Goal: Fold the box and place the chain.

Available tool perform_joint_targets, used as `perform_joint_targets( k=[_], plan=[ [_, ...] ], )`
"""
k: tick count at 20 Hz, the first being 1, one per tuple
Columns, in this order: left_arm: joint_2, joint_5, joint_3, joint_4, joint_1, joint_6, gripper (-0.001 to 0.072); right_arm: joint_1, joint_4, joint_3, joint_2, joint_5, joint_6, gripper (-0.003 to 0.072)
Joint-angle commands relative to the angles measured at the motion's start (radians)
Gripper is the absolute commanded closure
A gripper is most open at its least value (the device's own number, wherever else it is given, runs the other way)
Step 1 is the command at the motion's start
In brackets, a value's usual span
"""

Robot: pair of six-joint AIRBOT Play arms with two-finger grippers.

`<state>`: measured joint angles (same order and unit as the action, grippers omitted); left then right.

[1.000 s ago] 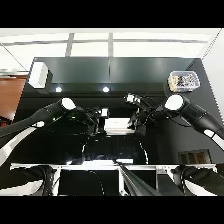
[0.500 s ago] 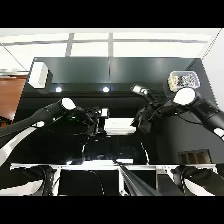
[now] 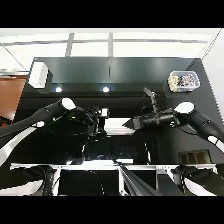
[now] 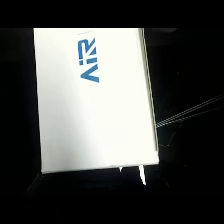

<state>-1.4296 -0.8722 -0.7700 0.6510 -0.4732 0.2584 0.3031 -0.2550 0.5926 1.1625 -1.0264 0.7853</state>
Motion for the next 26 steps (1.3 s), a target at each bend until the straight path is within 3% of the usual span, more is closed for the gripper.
perform_joint_targets(
  k=[1, 4, 10, 12, 15, 17, 19, 20, 21, 23, 26],
  plan=[
    [0.000, 0.000, 0.000, 0.000, 0.000, 0.000, 0.0301, 0.032, 0.026, -0.024, 0.047, 0.113, 0.037, 0.0669],
    [0.000, 0.001, 0.000, 0.000, 0.000, 0.000, 0.0302, 0.053, -0.107, -0.025, 0.084, 0.175, 0.122, 0.0669],
    [0.000, 0.000, 0.000, 0.000, 0.000, 0.000, 0.0302, 0.059, -0.122, -0.023, 0.084, 0.187, 0.117, 0.0669],
    [0.000, 0.000, 0.000, 0.000, 0.000, 0.000, 0.0302, 0.048, -0.124, -0.004, 0.065, 0.137, 0.079, 0.0669],
    [0.000, -0.001, 0.000, -0.001, 0.002, 0.000, 0.0303, -0.017, -0.166, 0.087, -0.016, -0.034, 0.070, 0.0669],
    [0.000, -0.001, -0.002, -0.005, 0.007, -0.001, 0.0319, -0.076, -0.272, 0.164, -0.099, -0.133, 0.089, 0.0669],
    [0.006, -0.002, -0.010, -0.004, 0.020, -0.005, 0.0316, -0.137, -0.468, 0.212, -0.199, -0.117, 0.211, 0.0670],
    [0.014, -0.001, -0.012, -0.004, 0.028, -0.010, 0.0232, -0.164, -0.562, 0.215, -0.247, -0.095, 0.273, 0.0670],
    [0.026, -0.002, -0.016, 0.002, 0.034, -0.045, -0.0002, -0.192, -0.653, 0.215, -0.288, -0.095, 0.340, 0.0669],
    [0.064, -0.024, -0.034, 0.065, 0.044, -0.171, -0.0011, -0.241, -0.786, 0.215, -0.338, -0.150, 0.429, 0.0670],
    [0.136, -0.083, -0.068, 0.180, 0.042, -0.402, -0.0009, -0.301, -0.853, 0.213, -0.349, -0.252, 0.492, 0.0669]
  ],
)
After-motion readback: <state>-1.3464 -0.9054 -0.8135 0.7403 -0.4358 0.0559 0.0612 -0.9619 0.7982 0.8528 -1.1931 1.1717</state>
